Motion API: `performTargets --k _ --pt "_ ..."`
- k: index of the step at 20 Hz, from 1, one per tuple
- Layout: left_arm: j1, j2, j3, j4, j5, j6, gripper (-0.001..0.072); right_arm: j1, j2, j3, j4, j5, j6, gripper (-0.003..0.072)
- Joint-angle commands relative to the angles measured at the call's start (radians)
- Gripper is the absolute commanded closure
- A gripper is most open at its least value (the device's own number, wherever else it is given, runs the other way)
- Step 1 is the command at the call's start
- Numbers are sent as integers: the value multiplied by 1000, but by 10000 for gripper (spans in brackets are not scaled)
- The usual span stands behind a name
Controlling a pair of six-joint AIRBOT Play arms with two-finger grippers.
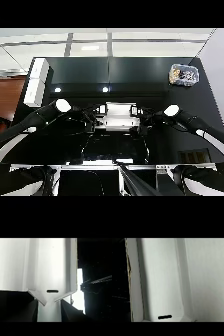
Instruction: Fold the box and place the chain.
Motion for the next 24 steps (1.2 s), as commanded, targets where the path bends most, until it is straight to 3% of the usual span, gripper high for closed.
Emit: performTargets --k 1,4,10,15,17,18,19,20,22,23,24 --pt "-1 -7 6 -14 -43 21 523 0 0 1 0 0 0 679" --pt "-11 -14 6 -31 -16 21 552 0 0 1 0 -1 0 679" --pt "-57 -97 7 -254 55 21 551 0 0 1 0 -1 0 679" --pt "-55 -97 8 -259 53 21 556 0 0 1 1 -1 0 679" --pt "-55 -97 8 -255 53 21 624 0 0 1 1 -1 0 679" --pt "-56 -97 8 -252 59 21 561 0 0 1 1 -1 0 679" --pt "-58 -97 8 -252 67 19 411 0 0 1 1 -1 0 679" --pt "-57 -97 8 -251 60 17 359 0 0 1 1 -1 0 679" --pt "-55 -92 8 -233 51 17 514 0 0 1 2 -1 0 679" --pt "-56 -90 8 -238 57 18 291 0 0 1 2 -2 0 679" --pt "-55 -87 8 -242 57 6 113 0 0 1 2 -2 0 679"
